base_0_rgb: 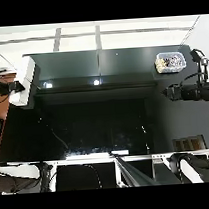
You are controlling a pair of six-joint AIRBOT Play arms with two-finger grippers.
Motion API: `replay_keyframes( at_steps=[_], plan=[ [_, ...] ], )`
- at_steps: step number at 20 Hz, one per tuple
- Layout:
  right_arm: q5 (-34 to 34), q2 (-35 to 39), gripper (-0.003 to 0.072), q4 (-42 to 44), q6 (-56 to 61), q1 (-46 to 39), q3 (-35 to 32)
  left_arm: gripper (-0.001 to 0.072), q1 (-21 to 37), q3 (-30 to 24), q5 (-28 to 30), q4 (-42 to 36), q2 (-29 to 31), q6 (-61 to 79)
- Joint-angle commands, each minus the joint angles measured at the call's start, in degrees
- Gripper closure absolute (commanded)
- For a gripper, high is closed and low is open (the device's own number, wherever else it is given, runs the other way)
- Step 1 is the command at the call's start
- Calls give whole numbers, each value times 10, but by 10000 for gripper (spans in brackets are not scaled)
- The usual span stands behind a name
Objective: Fold the box and place the chain.
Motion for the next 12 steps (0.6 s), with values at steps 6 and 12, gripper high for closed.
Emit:
replay_keyframes(
  at_steps=[6,12],
  plan=[
    [-106,-9,673,2,1,64,-3,147,-30,232,-214,-2,15,-205],
    [-230,-115,672,-60,1,166,-3,687,-118,137,-243,-146,135,-199]
  ],
)
